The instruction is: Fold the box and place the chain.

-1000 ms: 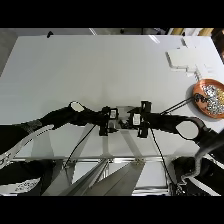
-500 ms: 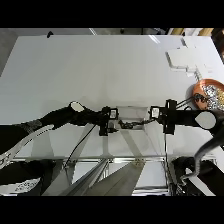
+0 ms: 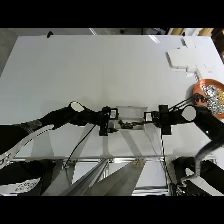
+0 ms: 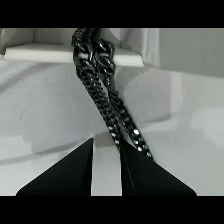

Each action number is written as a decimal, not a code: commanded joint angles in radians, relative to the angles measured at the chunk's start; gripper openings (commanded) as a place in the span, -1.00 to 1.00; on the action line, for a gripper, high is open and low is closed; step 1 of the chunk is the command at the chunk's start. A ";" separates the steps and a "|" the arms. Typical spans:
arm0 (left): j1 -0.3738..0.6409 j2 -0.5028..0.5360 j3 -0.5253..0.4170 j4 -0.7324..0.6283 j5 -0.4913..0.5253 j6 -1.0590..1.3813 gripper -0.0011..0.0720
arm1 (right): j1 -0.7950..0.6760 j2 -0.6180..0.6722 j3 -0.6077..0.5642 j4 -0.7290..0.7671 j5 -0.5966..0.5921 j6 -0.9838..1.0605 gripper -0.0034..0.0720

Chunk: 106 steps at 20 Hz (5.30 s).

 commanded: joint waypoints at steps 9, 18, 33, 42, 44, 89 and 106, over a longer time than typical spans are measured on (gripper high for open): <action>0.000 0.000 0.000 0.000 0.000 0.000 -0.23 | 0.034 -0.008 -0.001 0.061 0.050 -0.046 -0.86; 0.000 0.000 0.000 0.000 0.000 0.000 -0.23 | 0.034 0.138 -0.001 0.060 0.153 -0.028 -0.86; 0.000 0.000 0.000 0.000 0.000 0.000 -0.23 | 0.034 -0.003 -0.007 0.158 -0.073 -0.052 -0.28; 0.000 0.000 0.000 0.000 0.000 0.000 -0.23 | 0.034 -0.024 -0.007 0.222 -0.059 -0.052 -0.66; 0.000 0.000 0.000 0.000 0.000 0.000 -0.23 | 0.034 -0.018 -0.007 0.186 -0.053 -0.023 -0.86; 0.000 0.000 0.000 0.000 0.000 0.000 -0.23 | -0.035 0.139 0.027 0.063 0.061 -0.065 -0.44; 0.000 0.000 0.000 0.000 0.000 0.000 -0.23 | -0.034 -0.069 0.008 0.270 -0.018 -0.186 -0.87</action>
